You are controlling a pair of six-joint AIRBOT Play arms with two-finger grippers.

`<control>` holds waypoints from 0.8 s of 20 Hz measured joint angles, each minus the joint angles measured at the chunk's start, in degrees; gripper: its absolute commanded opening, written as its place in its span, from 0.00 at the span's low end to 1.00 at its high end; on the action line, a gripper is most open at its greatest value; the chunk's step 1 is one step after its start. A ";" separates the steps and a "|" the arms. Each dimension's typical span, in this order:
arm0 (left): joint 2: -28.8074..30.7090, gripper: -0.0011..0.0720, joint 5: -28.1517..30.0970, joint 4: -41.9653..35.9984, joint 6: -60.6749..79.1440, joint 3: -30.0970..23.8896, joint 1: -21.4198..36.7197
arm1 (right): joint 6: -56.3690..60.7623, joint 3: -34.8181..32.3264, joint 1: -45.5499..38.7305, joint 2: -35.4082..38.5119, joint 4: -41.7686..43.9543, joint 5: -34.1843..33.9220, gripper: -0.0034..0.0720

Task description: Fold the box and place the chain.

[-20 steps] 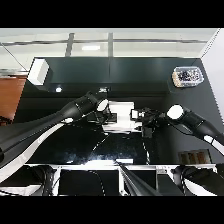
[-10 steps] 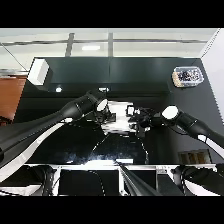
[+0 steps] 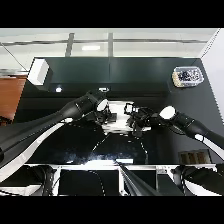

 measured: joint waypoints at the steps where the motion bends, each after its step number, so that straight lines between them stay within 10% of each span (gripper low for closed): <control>1: 0.00 0.05 0.02 -0.09 0.00 0.00 0.00 | 0.72 -0.02 -0.13 0.24 -0.26 0.07 0.06; 10: 0.00 0.05 -0.31 -0.22 0.15 0.00 0.02 | 43.34 1.46 -20.09 14.16 -17.64 14.40 0.06; 16: 0.00 0.05 -0.44 -0.22 0.13 0.00 0.04 | 63.58 -7.19 -35.87 12.44 -13.16 17.49 0.06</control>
